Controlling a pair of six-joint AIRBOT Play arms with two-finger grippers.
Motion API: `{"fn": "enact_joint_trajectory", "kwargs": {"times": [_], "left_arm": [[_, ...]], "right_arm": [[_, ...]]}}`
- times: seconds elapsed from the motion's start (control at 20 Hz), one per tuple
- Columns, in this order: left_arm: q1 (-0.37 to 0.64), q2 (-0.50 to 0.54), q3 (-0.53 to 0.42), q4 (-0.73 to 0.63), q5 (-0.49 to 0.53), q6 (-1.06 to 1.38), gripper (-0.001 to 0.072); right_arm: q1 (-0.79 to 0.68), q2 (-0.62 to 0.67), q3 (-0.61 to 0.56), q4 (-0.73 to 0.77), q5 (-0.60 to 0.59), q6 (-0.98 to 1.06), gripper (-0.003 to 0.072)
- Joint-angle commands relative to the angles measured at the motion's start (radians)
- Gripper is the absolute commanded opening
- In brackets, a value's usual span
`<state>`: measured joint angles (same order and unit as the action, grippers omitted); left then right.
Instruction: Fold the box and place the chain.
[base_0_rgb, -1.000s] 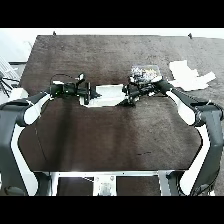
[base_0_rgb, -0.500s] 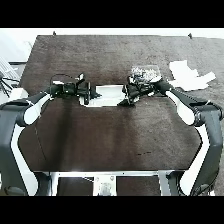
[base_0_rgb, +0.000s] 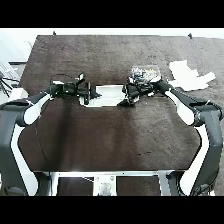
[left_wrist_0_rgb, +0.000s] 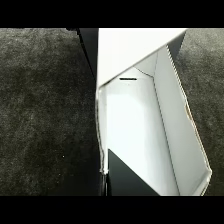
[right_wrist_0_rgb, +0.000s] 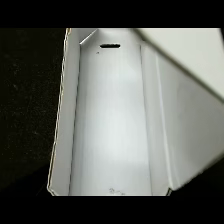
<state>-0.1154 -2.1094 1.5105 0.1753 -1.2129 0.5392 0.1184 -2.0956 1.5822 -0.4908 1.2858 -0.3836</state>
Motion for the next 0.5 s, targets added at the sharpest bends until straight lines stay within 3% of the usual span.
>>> {"fn": "enact_joint_trajectory", "kwargs": {"times": [0.0, 0.45], "left_arm": [[0.0, 0.0, 0.0, 0.0, 0.0, 0.0, 0.0022], [0.0, 0.0, 0.0, 0.0, 0.0, 0.0, 0.0022]], "right_arm": [[0.001, -0.001, 0.001, 0.0, -0.003, 0.0, 0.057], [0.003, -0.001, 0.001, 0.0, -0.003, -0.003, 0.0562]]}}
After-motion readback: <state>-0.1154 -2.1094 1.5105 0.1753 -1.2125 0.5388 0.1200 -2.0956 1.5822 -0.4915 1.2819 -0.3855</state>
